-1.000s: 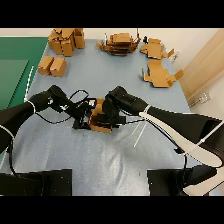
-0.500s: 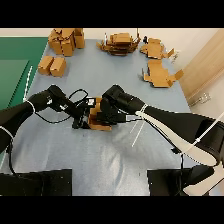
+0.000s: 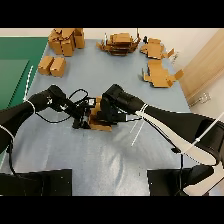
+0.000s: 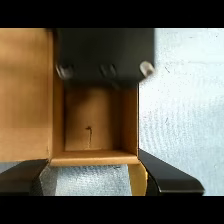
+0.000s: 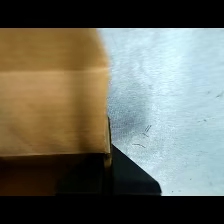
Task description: Fold the box.
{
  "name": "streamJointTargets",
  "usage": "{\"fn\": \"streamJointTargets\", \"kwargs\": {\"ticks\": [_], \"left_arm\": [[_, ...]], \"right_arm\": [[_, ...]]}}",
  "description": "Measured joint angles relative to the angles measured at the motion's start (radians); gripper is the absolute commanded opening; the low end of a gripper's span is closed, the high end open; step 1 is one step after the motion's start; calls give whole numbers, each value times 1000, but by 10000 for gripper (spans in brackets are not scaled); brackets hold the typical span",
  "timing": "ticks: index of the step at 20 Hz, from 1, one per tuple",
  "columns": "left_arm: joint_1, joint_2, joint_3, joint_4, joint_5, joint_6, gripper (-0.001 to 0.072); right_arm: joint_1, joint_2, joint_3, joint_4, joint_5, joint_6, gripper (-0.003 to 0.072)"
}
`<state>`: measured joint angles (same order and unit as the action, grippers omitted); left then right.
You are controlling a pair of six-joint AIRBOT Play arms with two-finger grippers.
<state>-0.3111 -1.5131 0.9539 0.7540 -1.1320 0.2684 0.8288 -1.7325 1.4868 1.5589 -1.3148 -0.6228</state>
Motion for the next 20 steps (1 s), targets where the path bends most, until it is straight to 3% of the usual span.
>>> {"fn": "streamJointTargets", "kwargs": {"ticks": [7,8,10,11,20], "left_arm": [[0,0,0,0,-1,1,296],[0,0,0,0,-1,1,296],[-1,0,0,1,0,5,296],[0,0,0,1,-2,8,296],[-1,0,0,0,-3,-7,296]], "right_arm": [[2,-23,2,-1,-37,-15,9],[2,-25,2,-2,-38,-18,74],[4,-29,-1,-2,-51,-32,420],[2,-23,-3,-3,-63,-36,449],[-33,115,-2,-68,-29,-104,450]]}}
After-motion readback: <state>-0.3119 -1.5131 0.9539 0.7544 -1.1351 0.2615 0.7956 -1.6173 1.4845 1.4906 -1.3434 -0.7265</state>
